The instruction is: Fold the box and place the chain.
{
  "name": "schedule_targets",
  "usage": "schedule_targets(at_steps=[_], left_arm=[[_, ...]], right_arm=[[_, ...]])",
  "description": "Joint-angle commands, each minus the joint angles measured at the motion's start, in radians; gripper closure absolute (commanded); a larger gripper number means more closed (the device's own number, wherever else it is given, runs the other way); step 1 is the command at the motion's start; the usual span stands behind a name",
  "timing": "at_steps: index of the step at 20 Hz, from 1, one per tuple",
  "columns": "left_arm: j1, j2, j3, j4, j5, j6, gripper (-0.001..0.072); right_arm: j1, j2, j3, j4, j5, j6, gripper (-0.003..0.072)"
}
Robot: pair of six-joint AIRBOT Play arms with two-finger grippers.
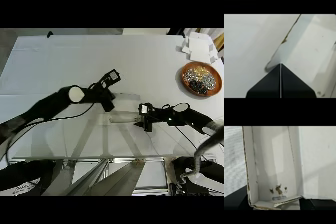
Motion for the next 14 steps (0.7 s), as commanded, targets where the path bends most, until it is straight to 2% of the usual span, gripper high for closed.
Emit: schedule_targets(at_steps=[1, 3, 6, 8, 10, 11, 14], left_arm=[[0.027, 0.093, 0.0, 0.288, -0.152, 0.001, 0.0705], [0.027, 0.095, 0.0, 0.38, -0.278, 0.013, 0.0705], [0.024, 0.064, 0.0, 0.382, -0.411, 0.166, 0.0702], [0.024, 0.031, -0.005, 0.344, -0.406, 0.241, 0.0677], [0.024, -0.012, -0.005, 0.315, -0.375, 0.275, 0.0525], [0.024, -0.034, -0.006, 0.307, -0.353, 0.274, 0.0494], [0.023, -0.097, -0.006, 0.283, -0.328, 0.274, 0.0494]], right_arm=[[0.0, 0.001, 0.0, 0.0, 0.0, 0.0, 0.0285], [0.0, 0.001, 0.0, 0.0, 0.0, 0.0, 0.0285], [0.0, 0.001, 0.0, 0.0, 0.0, 0.0, 0.0285], [0.0, 0.001, 0.0, 0.0, 0.0, 0.0, 0.0285], [0.0, 0.001, 0.0, 0.0, 0.0, 0.0, 0.0285], [0.0, 0.001, 0.0, 0.0, 0.0, 0.0, 0.0285], [0.0, 0.001, 0.0, 0.0, 0.0, 0.0, 0.0285]])
